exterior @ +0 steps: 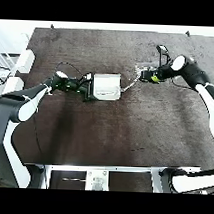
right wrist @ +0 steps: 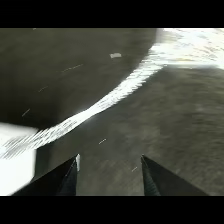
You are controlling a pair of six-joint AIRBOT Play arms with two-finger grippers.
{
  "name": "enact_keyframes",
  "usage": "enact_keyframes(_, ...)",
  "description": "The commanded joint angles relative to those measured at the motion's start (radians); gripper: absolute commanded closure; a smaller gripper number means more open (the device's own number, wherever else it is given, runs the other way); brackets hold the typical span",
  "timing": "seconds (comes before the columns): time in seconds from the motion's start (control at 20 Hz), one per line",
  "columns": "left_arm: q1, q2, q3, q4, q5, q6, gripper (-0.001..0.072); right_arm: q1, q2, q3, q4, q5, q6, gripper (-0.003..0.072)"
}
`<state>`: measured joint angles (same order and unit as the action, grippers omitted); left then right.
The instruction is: Fold the box and place the chain.
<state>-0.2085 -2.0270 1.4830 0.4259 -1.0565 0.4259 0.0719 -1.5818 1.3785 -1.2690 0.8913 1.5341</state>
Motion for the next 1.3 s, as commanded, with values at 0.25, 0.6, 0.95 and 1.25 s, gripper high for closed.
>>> enact_keyframes(0.25,0.0,0.0,0.0,0.0,0.001,0.001,0.0351,0.014,-0.178,-0.058,0.195,-0.387,0.024,0.0258)
enact_keyframes(0.6,0.0,0.0,0.0,0.0,0.001,0.001,0.0352,0.017,-0.295,0.066,0.211,-0.428,0.03,0.0344)
enact_keyframes(0.95,0.0,0.0,0.0,0.0,0.0,0.0,0.0351,0.018,-0.245,0.066,0.211,-0.394,-0.006,0.068)
enact_keyframes(1.25,0.0,0.0,0.0,0.0,0.0,0.0,0.0351,0.035,-0.004,0.066,0.209,-0.195,-0.085,0.0681)
